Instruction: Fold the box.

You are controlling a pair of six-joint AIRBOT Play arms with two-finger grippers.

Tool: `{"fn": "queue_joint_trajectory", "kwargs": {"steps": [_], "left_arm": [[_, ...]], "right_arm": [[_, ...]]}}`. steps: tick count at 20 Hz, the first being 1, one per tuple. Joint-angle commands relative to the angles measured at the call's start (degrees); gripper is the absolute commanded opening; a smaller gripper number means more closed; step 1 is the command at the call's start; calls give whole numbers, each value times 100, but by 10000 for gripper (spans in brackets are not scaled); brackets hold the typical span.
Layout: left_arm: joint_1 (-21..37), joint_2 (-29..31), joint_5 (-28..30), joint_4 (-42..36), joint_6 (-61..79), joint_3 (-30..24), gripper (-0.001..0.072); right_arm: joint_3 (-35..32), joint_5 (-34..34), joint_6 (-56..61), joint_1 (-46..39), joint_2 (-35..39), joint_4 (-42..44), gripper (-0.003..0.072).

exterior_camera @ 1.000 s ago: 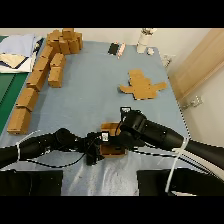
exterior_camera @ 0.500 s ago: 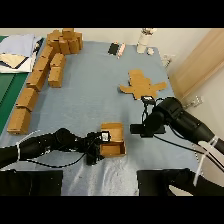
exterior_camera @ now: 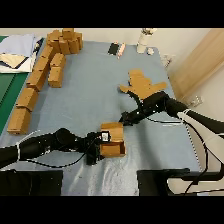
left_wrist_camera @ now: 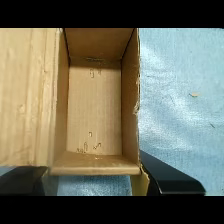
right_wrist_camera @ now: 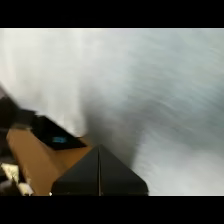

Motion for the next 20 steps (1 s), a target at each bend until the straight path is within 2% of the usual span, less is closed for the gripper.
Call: {"fn": "queue_joint_trajectory", "kwargs": {"steps": [1, 4, 6, 9, 12, 15, 20], "left_arm": [[7, 2, 7, 0, 2, 0, 453], [4, 2, 2, 0, 0, 0, 453], [4, 2, 4, 0, 0, 0, 453], [4, 2, 2, -2, 0, 0, 453], [4, 2, 2, 0, 0, 0, 453], [4, 2, 4, 0, 0, 0, 453], [4, 2, 2, -2, 0, 0, 453]], "right_arm": [[173, -763, -1425, 179, 57, 782, 3], [-302, -686, -1506, 601, 826, 463, 3], [-780, -15, -1290, 1099, 1451, -197, 4], [-1191, 1467, -282, 2184, 2540, -2214, 4], [-1209, 2157, 767, 3213, 3316, -4033, 3], [-1314, 2487, 1646, 4245, 3641, -5283, 4], [-1845, 2649, 3029, 6002, 3700, -7648, 4]]}}
